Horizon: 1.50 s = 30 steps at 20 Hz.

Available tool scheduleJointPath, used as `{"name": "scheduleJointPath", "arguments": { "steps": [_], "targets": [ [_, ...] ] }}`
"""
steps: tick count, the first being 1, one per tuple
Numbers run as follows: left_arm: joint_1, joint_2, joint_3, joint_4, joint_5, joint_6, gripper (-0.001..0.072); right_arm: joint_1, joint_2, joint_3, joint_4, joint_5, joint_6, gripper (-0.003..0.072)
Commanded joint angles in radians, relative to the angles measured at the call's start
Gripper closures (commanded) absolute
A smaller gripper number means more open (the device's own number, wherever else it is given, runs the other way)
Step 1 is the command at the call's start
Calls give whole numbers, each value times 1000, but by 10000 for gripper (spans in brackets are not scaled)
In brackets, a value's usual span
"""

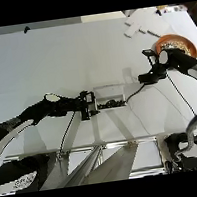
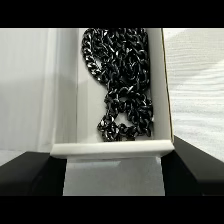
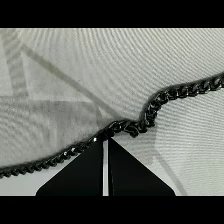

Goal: Fold the box and place the chain.

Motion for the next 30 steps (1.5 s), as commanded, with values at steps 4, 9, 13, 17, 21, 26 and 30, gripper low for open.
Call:
{"name": "scheduleJointPath", "arguments": {
  "steps": [4,9,13,17,21,26,30],
  "targets": [
    [0,1,1,1,0,0,647,0,215,-7,-22,-40,-42,679],
    [0,1,1,1,0,0,647,0,439,-7,16,1,-81,679],
    [0,1,1,1,0,0,647,0,620,-8,216,75,-180,679],
    [0,1,1,1,0,0,647,50,721,-8,412,77,-259,678],
    [0,1,1,1,0,0,647,213,727,-8,448,20,-260,678],
    [0,1,1,1,0,0,647,406,679,-8,443,-127,-254,678],
    [0,1,1,1,0,0,647,463,562,-8,437,-125,-255,678]
  ]
}}
